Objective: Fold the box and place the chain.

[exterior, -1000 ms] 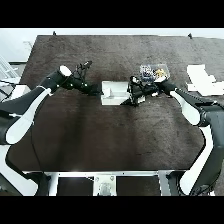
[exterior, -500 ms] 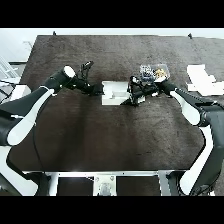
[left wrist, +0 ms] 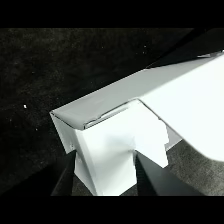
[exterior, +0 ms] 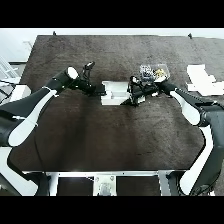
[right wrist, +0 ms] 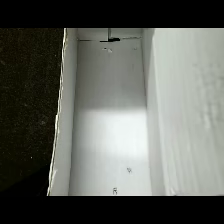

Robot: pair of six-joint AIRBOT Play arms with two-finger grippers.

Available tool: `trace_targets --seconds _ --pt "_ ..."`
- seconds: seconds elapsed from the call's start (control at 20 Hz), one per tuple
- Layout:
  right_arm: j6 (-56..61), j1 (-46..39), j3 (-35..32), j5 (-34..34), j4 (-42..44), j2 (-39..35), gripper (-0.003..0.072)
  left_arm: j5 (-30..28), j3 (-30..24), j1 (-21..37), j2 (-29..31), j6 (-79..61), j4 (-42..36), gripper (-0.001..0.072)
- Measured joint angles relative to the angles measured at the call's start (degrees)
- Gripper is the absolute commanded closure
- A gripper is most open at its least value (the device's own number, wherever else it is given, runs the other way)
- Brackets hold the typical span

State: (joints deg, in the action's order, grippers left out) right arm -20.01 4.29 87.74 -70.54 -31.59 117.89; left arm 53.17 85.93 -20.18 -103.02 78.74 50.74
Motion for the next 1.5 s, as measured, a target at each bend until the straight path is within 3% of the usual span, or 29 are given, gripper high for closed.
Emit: trace_targets --seconds 0.8,1.05,1.5 --pt "0.0 0.0 0.0 0.0 0.0 0.0 0.0247 -3.8 0.6 -3.9 -0.7 13.7 12.8 0.0294" --pt "0.0 0.0 0.0 0.0 0.0 0.0 0.0248 0.5 6.1 -5.5 -3.8 18.2 17.8 0.0294" --pt "0.0 0.0 0.0 0.0 0.0 0.0 0.0248 13.7 18.7 -8.3 -10.3 27.3 28.2 0.0294"
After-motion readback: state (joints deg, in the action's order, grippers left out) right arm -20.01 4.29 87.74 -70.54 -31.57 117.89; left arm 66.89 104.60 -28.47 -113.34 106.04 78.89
